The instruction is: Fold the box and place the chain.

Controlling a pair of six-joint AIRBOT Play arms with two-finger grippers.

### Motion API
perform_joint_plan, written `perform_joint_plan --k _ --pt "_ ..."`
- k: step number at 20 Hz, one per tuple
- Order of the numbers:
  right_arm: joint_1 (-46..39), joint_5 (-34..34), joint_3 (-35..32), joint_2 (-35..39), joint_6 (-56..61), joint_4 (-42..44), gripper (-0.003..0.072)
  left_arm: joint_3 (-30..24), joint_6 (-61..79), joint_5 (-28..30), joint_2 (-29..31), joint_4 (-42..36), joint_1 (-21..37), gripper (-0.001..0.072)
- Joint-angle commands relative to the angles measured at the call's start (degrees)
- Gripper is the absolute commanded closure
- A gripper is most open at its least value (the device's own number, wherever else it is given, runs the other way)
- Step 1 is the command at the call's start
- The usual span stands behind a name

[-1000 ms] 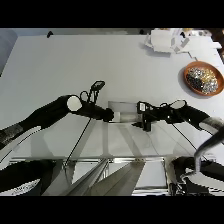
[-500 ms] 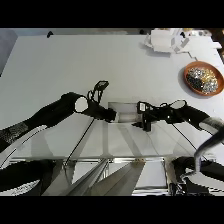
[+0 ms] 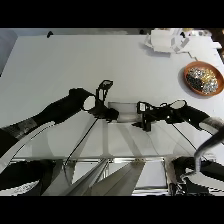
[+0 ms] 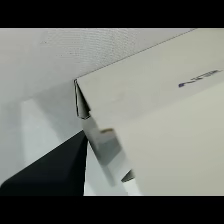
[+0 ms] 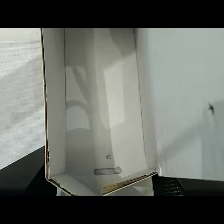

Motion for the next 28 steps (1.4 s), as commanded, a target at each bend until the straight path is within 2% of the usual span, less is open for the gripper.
perform_joint_plan --k 1,5,8,12,13,15,17,18,19,23,24,26,28 --pt "0.0 0.07 0.02 0.04 0.02 0.02 0.0357 4.04 -4.46 -4.28 -3.93 2.21 -1.4 0.0355" --pt "0.0 0.04 0.02 0.04 0.02 0.02 0.0357 10.71 -15.82 -15.21 -10.08 5.55 -1.44 0.0355" --pt "0.0 0.04 0.0 0.04 0.02 0.02 0.0357 10.84 -21.99 -14.71 -11.56 8.04 -1.7 0.0358" --pt "0.0 0.07 0.0 0.04 0.02 0.02 0.0357 10.84 -24.17 -12.26 -11.56 7.48 -1.73 0.0371" --pt "0.0 0.07 0.0 0.04 0.02 0.02 0.0357 10.84 -24.92 -11.69 -11.56 7.45 -1.81 0.0395" --pt "0.0 0.07 0.02 0.04 0.02 0.02 0.0357 10.84 -25.29 -10.4 -11.56 7.5 -2.14 0.0515" --pt "0.0 0.07 0.0 0.04 0.02 0.02 0.0357 10.84 -26.05 -9.2 -11.56 7.48 -2.69 0.0546" --pt "0.0 0.07 0.0 0.04 0.02 0.02 0.0357 10.84 -26.16 -8.96 -11.56 7.56 -2.95 0.0647" --pt "0.0 0.07 0.02 0.04 0.02 0.02 0.0357 10.84 -26.14 -8.85 -11.58 7.74 -3.21 0.0707" --pt "0.0 0.07 0.0 0.04 0.02 0.02 0.0357 10.84 -26.14 -8.83 -11.63 8.85 -4.04 0.0692" --pt "0.0 0.07 0.0 0.04 0.02 0.02 0.0357 10.82 -26.12 -8.83 -11.63 9.2 -4.24 0.0655" --pt "0.0 0.07 0.0 0.04 0.02 0.0 0.0357 10.84 -26.12 -8.7 -11.63 9.33 -4.63 0.0529" --pt "0.0 0.07 0.0 0.04 0.02 0.02 0.0357 10.82 -26.12 -8.48 -11.63 9.64 -4.63 0.053"
